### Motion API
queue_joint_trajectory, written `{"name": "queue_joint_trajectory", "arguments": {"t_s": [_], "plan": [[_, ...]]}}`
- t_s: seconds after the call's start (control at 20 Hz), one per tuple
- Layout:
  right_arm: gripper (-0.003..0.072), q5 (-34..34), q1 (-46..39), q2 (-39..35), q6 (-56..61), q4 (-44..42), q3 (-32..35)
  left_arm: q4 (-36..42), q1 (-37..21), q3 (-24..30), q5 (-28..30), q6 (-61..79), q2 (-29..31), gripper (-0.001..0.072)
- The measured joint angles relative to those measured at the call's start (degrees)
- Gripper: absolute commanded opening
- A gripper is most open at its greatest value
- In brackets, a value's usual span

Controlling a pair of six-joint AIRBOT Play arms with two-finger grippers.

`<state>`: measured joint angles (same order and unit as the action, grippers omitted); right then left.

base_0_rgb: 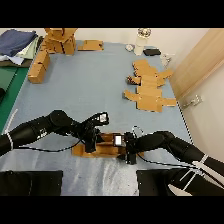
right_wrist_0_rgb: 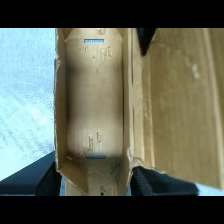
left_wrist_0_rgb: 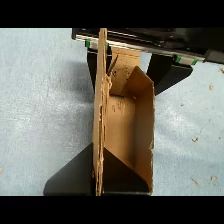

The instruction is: Fold the box.

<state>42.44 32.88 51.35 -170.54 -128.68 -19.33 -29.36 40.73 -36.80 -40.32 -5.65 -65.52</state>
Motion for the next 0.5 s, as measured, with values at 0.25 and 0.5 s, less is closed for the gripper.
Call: {"name": "queue_joint_trajectory", "arguments": {"t_s": [0.25,0.5], "plan": [[0.0510,0.0,0.0,0.0,0.0,0.5,0.0,-0.2,-0.1,0.0,0.9,-2.2,-0.1,0.0015],[0.0455,0.0,0.0,0.0,-0.1,0.7,0.0,-0.3,-0.1,0.0,1.2,-2.8,-0.1,0.0014]]}}
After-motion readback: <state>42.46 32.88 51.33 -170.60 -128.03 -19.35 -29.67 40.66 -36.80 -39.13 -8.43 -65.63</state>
